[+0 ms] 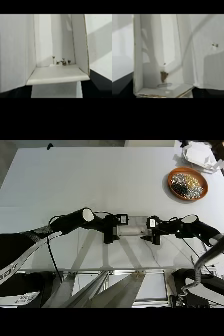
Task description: Fold the box and place the chain.
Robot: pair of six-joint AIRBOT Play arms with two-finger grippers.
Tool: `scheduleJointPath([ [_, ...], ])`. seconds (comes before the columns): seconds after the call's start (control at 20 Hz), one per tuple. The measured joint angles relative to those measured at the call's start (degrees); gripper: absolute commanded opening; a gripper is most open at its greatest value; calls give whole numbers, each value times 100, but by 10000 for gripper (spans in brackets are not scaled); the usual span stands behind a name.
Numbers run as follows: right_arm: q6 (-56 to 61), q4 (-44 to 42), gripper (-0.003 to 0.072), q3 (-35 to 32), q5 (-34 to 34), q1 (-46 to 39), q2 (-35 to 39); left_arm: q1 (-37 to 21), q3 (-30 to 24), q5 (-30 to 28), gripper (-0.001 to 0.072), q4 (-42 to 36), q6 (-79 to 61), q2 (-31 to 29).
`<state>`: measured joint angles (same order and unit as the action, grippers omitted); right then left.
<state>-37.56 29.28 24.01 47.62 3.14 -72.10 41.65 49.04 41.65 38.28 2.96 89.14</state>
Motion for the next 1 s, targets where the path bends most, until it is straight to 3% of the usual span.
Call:
scheduleJointPath([
  [0.25, 345, 190, 696, 2, 68, 2, 192, 0, 0, 4, 344, 4, -4, 2],
  [0.55, 1897, 1421, 687, 2, 120, 2, 977, 2, -2, 31, 344, 7, -4, 0],
  [0.75, 3394, 2638, 459, 4, 133, 0, 1818, 2, -2, 31, 344, 7, -2, 0],
  [0.85, 3853, 2730, 24, 4, 96, 0, 2302, 2, -2, 31, 344, 7, 0, 0],
  [1.0, 4061, 1904, 16, 7, 160, 2, 2830, 2, -2, 28, 344, 7, 2, 0],
])
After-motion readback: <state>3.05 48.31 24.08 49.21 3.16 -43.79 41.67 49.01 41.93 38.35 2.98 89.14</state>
